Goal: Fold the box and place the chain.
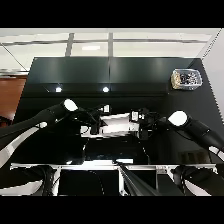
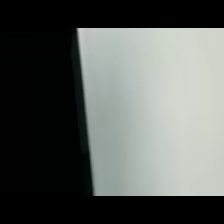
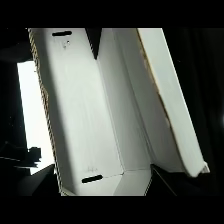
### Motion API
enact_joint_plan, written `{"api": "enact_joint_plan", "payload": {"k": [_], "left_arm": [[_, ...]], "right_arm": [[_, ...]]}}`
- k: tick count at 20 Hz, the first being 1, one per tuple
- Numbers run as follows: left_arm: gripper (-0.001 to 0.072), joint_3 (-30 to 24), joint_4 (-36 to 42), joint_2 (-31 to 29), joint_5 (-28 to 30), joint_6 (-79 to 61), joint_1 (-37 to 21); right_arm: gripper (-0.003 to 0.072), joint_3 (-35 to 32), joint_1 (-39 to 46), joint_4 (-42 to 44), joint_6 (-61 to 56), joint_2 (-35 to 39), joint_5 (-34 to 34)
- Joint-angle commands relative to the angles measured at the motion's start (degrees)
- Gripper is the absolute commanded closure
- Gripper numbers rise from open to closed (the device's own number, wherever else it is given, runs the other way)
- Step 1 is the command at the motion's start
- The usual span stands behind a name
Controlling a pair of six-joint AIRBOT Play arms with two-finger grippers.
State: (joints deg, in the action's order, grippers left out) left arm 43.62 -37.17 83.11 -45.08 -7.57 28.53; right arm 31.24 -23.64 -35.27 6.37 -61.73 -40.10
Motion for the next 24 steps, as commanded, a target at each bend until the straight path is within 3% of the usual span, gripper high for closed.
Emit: {"api": "enact_joint_plan", "payload": {"k": [1, 12, 15, 24], "left_arm": [[0.0683, 0.0, -0.3, 0.0, -0.1, -0.1, 0.2], [0.0683, 0.0, -0.3, 0.0, -0.1, -0.1, 0.2], [0.0683, 0.0, -0.3, 0.0, -0.1, -0.1, 0.2], [0.0683, 0.0, -0.3, 0.0, -0.1, -0.1, 0.2]], "right_arm": [[-0.0025, 0.0, 1.2, 1.2, 2.9, -1.2, -1.0], [-0.0025, 0.1, 4.0, 3.0, 3.9, -1.2, 0.3], [-0.0025, 0.1, 3.8, 9.1, 8.0, -1.1, -1.9], [-0.0025, -2.0, 1.8, 7.2, 8.3, -1.1, -4.8]]}}
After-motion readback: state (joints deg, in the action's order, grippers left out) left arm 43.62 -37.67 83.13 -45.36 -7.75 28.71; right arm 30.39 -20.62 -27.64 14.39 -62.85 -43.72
